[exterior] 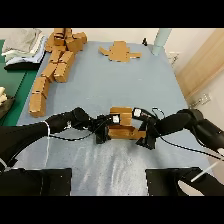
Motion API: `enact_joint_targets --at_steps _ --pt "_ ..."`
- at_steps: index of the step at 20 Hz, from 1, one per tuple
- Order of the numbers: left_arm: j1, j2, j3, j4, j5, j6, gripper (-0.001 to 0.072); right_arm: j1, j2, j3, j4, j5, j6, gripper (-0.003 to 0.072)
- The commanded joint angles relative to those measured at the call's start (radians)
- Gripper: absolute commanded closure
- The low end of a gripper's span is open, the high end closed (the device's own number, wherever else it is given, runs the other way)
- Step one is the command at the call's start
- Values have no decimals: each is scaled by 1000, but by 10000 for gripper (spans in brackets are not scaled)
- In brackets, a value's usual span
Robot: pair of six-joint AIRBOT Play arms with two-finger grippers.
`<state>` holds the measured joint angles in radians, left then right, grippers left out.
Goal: Fold the box.
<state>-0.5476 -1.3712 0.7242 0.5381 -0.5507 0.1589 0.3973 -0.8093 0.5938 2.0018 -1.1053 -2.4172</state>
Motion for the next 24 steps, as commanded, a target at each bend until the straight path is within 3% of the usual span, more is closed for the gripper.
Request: enact_joint_targets --at_steps 1,3,10,13,14,15,16,17,18,21,24 --pt "0 0 0 0 0 0 196 2 103 1 170 -71 345 -25" --pt "0 0 0 0 0 0 196 5 121 1 240 -70 485 -25" --pt "0 0 0 0 0 0 196 16 103 -48 242 -2 860 -25" --pt "0 0 0 0 0 0 196 16 48 -51 253 13 903 -20" --pt "0 0 0 0 0 0 196 16 26 -51 256 18 903 19" --pt "0 0 0 0 0 0 196 16 3 -51 262 30 903 145" --pt "0 0 0 0 0 0 196 16 -21 -51 274 40 903 296" --pt "0 0 0 0 0 0 196 16 -40 -51 291 44 900 543" --pt "0 0 0 0 0 0 196 16 -55 -50 300 53 898 681" --pt "0 0 0 0 0 0 196 2 -85 8 291 68 898 681" --pt "0 0 0 0 0 0 195 -56 -150 168 254 74 886 682"
